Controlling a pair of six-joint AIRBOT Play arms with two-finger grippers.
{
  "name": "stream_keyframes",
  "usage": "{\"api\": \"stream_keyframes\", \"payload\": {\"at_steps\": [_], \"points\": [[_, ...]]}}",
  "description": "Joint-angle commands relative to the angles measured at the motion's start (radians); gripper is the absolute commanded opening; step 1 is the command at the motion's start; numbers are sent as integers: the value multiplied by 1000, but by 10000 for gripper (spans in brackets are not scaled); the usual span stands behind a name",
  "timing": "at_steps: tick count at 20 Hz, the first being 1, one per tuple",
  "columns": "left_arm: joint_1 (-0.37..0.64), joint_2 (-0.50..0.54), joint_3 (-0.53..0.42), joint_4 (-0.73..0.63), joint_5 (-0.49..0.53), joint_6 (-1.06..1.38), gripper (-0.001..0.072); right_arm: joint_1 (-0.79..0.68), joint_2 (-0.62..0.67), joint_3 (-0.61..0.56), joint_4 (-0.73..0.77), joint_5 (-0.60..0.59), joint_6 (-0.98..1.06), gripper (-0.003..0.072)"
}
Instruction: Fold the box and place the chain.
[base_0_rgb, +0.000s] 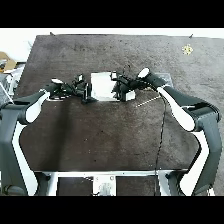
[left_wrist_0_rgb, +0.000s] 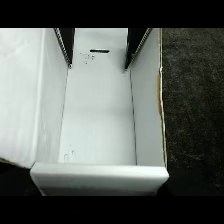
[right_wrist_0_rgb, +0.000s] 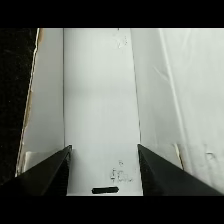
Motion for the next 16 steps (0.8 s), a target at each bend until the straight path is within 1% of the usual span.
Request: {"api": "stream_keyframes", "payload": {"at_steps": [1,2,3,4,6,7,8,10,13,16], "points": [[1,-1,0,-1,2,0,281,-2,-1,0,-9,1,1,535],[1,-1,0,0,2,0,282,-4,0,0,-13,2,5,533],[1,-1,0,0,2,0,281,-6,4,0,-38,4,18,443],[1,-1,0,-1,2,0,282,-7,14,0,-84,6,56,317],[1,-1,0,0,2,0,282,-13,48,0,-183,19,176,310],[1,-1,0,-1,1,0,281,-17,71,0,-232,40,254,133],[1,-1,0,-1,1,0,282,-21,96,0,-266,59,320,6],[1,-1,0,-1,2,0,281,-42,148,0,-300,88,468,2],[1,-1,0,-1,1,0,281,-103,216,0,-302,120,714,2],[1,-1,0,-1,2,0,281,-191,233,0,-300,172,946,2]]}}
